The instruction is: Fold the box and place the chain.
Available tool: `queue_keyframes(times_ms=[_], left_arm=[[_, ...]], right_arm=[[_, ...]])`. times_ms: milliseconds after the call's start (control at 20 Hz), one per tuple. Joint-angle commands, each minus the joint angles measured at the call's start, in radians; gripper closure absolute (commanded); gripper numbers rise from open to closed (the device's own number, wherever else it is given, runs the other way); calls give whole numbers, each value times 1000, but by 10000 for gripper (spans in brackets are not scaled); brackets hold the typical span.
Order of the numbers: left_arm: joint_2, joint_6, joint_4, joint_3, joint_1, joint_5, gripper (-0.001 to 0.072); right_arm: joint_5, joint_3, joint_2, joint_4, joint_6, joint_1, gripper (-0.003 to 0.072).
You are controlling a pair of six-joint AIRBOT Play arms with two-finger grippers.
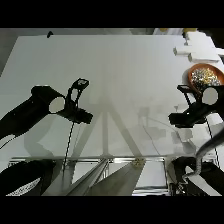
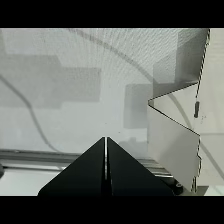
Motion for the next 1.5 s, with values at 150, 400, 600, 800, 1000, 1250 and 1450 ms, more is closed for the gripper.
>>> queue_keyframes(times_ms=[150, 400, 600, 800, 1000, 1250, 1450], left_arm=[[1, 0, 0, -1, 0, 0, 699], [1, 1, 0, -1, 0, 0, 699], [1, 0, 0, -1, 0, 0, 699], [1, 0, 0, -1, 0, 0, 699], [1, 0, -2, -1, 0, 0, 699], [1, 0, -2, -1, 0, 0, 699], [1, 0, -2, -1, 0, 0, 699]], right_arm=[[-2, 0, 1, 0, 0, 0, 670], [-25, 0, 1, -5, -47, 0, 670], [-37, 75, 1, -217, -153, -1, 670], [-87, 124, 1, -684, -152, -29, 672], [-264, 124, -1, -707, -167, -169, 596], [-262, 124, -88, -623, -145, -441, 211], [-239, 123, -180, -560, -224, -512, 213]])
